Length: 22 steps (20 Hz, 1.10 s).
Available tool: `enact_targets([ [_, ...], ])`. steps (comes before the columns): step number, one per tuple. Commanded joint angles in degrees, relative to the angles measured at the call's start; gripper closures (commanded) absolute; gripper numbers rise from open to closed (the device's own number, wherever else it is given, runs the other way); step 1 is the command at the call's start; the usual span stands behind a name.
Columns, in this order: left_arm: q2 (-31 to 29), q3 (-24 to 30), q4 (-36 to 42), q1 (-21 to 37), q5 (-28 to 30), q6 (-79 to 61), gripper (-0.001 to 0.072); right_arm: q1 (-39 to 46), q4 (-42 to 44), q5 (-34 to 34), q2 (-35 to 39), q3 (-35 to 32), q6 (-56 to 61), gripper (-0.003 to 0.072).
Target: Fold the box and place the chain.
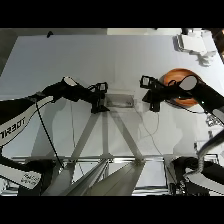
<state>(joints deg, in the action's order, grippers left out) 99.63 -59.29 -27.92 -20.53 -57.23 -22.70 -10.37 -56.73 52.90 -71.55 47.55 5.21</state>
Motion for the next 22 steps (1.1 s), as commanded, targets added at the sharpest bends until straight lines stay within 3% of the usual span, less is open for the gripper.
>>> enact_targets([
  [1,0.0,0.0,0.0,0.0,0.0,0.0,0.0286,0.0,-3.0,1.4,-0.9,0.0,0.2,0.0473],
  [4,0.0,0.0,0.0,0.0,0.0,0.0,0.0286,-2.4,-2.8,0.2,-2.9,0.0,-1.4,0.0432],
  [6,0.0,0.0,0.0,0.0,0.0,0.0,0.0286,-5.5,-2.8,-2.6,-3.5,0.0,-2.7,0.0363],
  [12,0.0,0.0,0.0,0.0,0.0,0.0,0.0286,-13.2,-2.8,-14.4,-3.6,0.0,-2.7,0.0369],
  [17,0.0,0.0,0.0,0.0,0.0,0.0,0.0286,-14.0,-2.8,-14.3,-3.6,0.0,-2.3,0.0378],
  [22,0.0,0.0,0.0,0.0,0.0,0.0,0.0286,-13.9,-2.8,-12.2,-3.6,0.0,-0.2,0.0449],
])
